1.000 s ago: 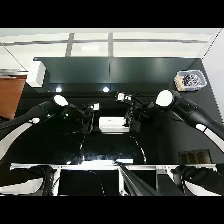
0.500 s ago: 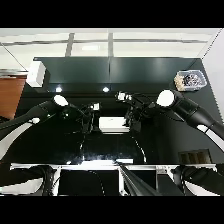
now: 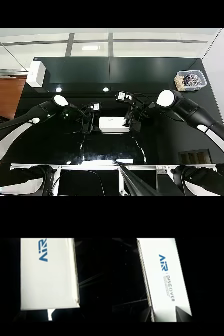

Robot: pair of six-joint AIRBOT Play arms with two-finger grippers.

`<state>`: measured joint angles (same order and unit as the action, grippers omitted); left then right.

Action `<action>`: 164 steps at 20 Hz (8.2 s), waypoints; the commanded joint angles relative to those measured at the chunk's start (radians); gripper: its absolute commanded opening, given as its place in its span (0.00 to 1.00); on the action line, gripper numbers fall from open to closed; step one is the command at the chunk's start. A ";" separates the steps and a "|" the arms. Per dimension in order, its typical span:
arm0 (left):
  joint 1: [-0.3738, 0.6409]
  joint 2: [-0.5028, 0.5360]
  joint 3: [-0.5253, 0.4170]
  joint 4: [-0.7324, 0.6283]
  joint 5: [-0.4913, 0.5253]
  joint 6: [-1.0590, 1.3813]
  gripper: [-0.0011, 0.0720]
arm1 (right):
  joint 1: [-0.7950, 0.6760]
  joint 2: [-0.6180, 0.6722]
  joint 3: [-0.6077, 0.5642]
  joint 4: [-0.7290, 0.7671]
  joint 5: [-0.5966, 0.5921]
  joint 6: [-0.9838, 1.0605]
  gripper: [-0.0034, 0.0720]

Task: Fold the box and place the chain.

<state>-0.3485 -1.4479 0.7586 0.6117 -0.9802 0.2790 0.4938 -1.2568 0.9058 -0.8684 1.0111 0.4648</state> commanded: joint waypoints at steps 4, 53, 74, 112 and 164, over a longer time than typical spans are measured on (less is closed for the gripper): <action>0.000 0.000 0.000 0.000 0.000 0.000 0.65 | 0.000 -0.018 -0.016 -0.004 0.013 0.003 0.49; 0.026 0.160 0.026 0.233 -0.166 -0.365 1.00 | -0.525 0.484 -0.069 0.029 0.236 0.747 0.07; -0.247 -0.008 0.219 0.099 0.001 -0.443 0.99 | -0.545 0.498 -0.113 0.073 0.156 0.747 0.07; 0.468 0.081 0.267 0.868 -0.229 -1.575 0.47 | -0.545 0.498 -0.113 0.055 0.143 0.745 0.07; 0.108 0.724 -0.237 0.602 0.605 -1.517 0.05 | -0.455 0.558 -0.340 -0.131 -0.649 0.582 0.07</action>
<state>-0.2337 -0.7723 0.5957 1.2255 -0.4461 -1.2446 0.0357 -0.7002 0.6086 -0.9951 0.4759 1.0515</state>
